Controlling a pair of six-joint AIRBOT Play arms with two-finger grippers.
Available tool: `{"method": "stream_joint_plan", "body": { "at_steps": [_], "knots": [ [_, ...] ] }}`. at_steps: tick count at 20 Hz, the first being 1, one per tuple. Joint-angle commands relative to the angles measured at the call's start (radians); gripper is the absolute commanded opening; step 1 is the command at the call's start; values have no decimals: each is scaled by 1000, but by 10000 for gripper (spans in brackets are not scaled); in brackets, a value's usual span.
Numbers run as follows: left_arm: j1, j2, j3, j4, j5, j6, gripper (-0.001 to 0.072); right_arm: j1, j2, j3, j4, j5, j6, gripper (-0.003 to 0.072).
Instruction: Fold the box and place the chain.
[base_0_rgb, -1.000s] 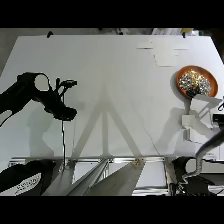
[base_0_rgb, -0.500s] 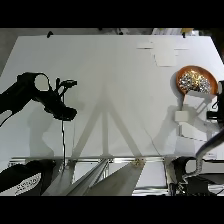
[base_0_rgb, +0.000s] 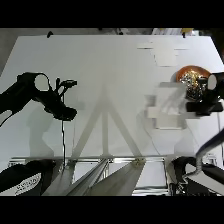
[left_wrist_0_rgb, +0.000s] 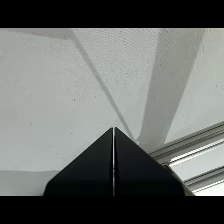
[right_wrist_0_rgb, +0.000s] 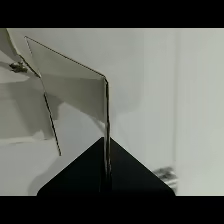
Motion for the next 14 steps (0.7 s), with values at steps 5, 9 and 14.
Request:
{"method": "stream_joint_plan", "body": {
  "at_steps": [5,9,14],
  "knots": [
    [1,0,0,2,130,137,10,378,218,-227,226,-211,143,17],
    [1,-1,0,-101,210,397,57,557,218,-227,229,-267,209,17],
    [1,-47,-1,-552,284,759,512,677,218,-226,229,-309,260,18]
  ]
}}
